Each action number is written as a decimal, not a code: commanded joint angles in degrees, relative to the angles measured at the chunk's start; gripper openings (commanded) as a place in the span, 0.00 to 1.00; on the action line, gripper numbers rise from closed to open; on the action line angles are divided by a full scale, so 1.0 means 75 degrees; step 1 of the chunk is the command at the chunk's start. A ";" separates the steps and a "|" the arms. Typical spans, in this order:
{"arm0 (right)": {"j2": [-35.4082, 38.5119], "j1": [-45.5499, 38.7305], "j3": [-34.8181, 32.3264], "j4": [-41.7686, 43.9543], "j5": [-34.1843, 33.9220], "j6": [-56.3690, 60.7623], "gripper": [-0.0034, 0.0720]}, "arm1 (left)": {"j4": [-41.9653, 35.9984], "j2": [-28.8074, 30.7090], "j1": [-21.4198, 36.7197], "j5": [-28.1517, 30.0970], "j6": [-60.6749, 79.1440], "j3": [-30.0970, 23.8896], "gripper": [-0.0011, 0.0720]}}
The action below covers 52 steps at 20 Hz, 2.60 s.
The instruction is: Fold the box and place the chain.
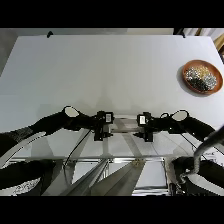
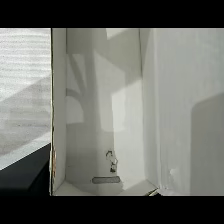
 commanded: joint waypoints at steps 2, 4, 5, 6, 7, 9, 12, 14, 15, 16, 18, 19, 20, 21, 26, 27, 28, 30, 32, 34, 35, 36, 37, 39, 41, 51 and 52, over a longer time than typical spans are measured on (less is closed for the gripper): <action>0.0000 0.0003 -0.0003 0.0006 0.0055 0.0006 0.50 | 0.0003 0.0009 -0.0006 -0.0029 0.0003 -0.0003 0.06; 0.0000 0.0003 -0.0003 0.0006 0.0099 0.0003 0.49 | 0.0003 0.0006 -0.0006 -0.0029 0.0003 -0.0003 0.06; 0.0000 0.0003 -0.0003 0.0006 0.0087 0.0003 0.49 | 0.0003 0.0006 -0.0006 -0.0029 0.0003 -0.0003 0.06; 0.0000 0.0003 -0.0003 0.0006 0.0105 0.0003 0.50 | 0.0003 0.0006 -0.0006 -0.0029 0.0003 -0.0003 0.06; 0.0003 0.0000 -0.0003 0.0006 0.0119 0.0079 0.54 | 0.0003 0.0006 -0.0006 -0.0029 0.0003 -0.0003 0.06; 0.0012 0.0000 0.0000 0.0015 0.0006 0.0597 0.99 | 0.0003 0.0006 -0.0006 -0.0029 0.0003 -0.0003 0.06; 0.0169 0.0000 0.0000 -0.0364 -0.0073 0.1437 0.99 | 0.0003 0.0009 -0.0006 -0.0038 0.0003 -0.0003 0.06; 0.0326 0.0000 0.0000 -0.0822 -0.0050 0.1830 0.99 | 0.0000 0.0009 -0.0006 -0.0035 0.0003 -0.0003 0.06; 0.0405 0.0000 0.0000 -0.0921 -0.0052 0.1938 0.99 | 0.0003 0.0006 -0.0006 -0.0038 0.0003 -0.0003 0.06; 0.0513 0.0000 0.0000 -0.0991 -0.0052 0.2078 0.99 | 0.0003 0.0006 -0.0006 -0.0032 0.0003 -0.0003 0.06; 0.0848 0.0000 0.0000 -0.1285 -0.0052 0.2506 0.99 | 0.0003 0.0009 -0.0006 -0.0041 0.0003 -0.0003 0.06; 0.1058 0.0000 0.0000 -0.1547 -0.0058 0.2780 0.99 | 0.0003 0.0006 -0.0006 -0.0044 0.0003 -0.0003 0.06; 0.1297 -0.0006 0.0000 -0.1894 -0.0055 0.3101 0.99 | 0.0003 0.0006 -0.0006 -0.0055 0.0003 -0.0003 0.06; 0.1585 -0.0006 0.0000 -0.2334 -0.0052 0.3506 0.99 | 0.0003 0.0009 -0.0006 -0.0055 0.0003 -0.0003 0.06; 0.3206 -0.0006 0.0000 -0.4214 0.0221 0.5403 0.98 | 0.0003 0.0006 -0.0006 -0.0058 0.0003 -0.0003 0.06; 0.3555 -0.0006 0.0000 -0.4377 0.0329 0.5645 0.97 | 0.0003 0.0006 -0.0006 -0.0055 0.0003 -0.0003 0.06; 0.3885 -0.0006 0.0000 -0.4389 0.0460 0.5890 0.96 | 0.0003 0.0006 -0.0006 -0.0058 0.0003 -0.0003 0.06; 0.4543 -0.0003 0.0000 -0.4179 0.0819 0.6216 0.92 | 0.0003 0.0009 -0.0006 -0.0055 0.0003 -0.0003 0.06; 0.4966 0.0003 0.0000 -0.3520 0.1046 0.6225 0.75 | 0.0000 0.0009 -0.0006 -0.0055 0.0003 -0.0003 0.06; 0.5024 0.0003 0.0000 -0.2355 0.1020 0.6169 0.46 | 0.0003 0.0009 -0.0006 -0.0055 0.0003 -0.0003 0.06; 0.5021 0.0003 0.0000 -0.1900 0.0973 0.6123 0.22 | 0.0003 0.0006 -0.0006 -0.0058 0.0003 -0.0003 0.06; 0.5021 0.0003 0.0000 -0.1545 0.0938 0.5831 0.07 | 0.0003 0.0006 -0.0006 -0.0058 0.0003 -0.0003 0.06; 0.5007 0.0003 0.0000 -0.1358 0.0921 0.5575 0.07 | 0.0003 0.0009 -0.0006 -0.0058 0.0003 -0.0003 0.06; 0.4823 0.0003 -0.0003 -0.1169 0.0950 0.5587 0.07 | 0.0003 0.0006 -0.0006 -0.0058 0.0003 -0.0003 0.06; 0.4398 0.0003 -0.0003 -0.0918 0.0769 0.5578 0.07 | 0.0003 0.0006 -0.0006 -0.0055 0.0003 -0.0003 0.06; 0.1139 0.0003 -0.0003 0.0493 -0.1221 0.6435 0.06 | 0.0003 0.0009 -0.0006 -0.0055 0.0003 -0.0003 0.06; 0.1096 0.0003 -0.0003 0.0239 -0.1186 0.6703 0.06 | 0.0003 0.0009 -0.0006 -0.0058 0.0003 -0.0003 0.06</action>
